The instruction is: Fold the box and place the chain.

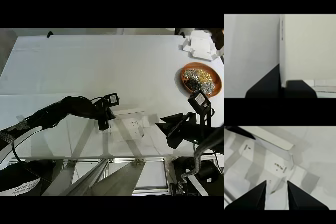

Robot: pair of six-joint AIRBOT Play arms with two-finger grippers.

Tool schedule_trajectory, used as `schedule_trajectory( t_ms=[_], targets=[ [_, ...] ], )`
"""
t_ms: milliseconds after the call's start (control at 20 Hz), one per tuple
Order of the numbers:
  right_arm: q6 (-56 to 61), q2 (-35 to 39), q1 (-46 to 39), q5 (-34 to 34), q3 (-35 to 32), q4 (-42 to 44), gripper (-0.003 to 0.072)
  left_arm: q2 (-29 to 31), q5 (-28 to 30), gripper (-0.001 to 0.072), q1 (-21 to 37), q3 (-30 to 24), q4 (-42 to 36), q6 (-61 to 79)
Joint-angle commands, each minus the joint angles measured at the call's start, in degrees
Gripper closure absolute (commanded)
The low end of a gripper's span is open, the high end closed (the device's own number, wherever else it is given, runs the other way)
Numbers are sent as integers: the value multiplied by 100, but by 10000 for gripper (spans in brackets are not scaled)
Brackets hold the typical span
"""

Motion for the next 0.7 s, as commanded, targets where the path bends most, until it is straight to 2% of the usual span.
schedule_trajectory(
  t_ms=[0, 250, 500, 650],
  targets=[
    [-15, 4, 0, -122, 7, -11, 392, -28, -317, 715, -114, -4, -166, 2],
    [-15, 4, 0, -120, 2, -11, 392, -245, -295, 714, -219, -4, -151, 2],
    [-9, 4, 0, -114, -7, -9, 393, -343, 28, 715, -264, -2, -151, 0],
    [-9, 4, 0, -116, -7, -9, 393, -343, -85, 714, -376, -2, -48, 2]
  ],
)
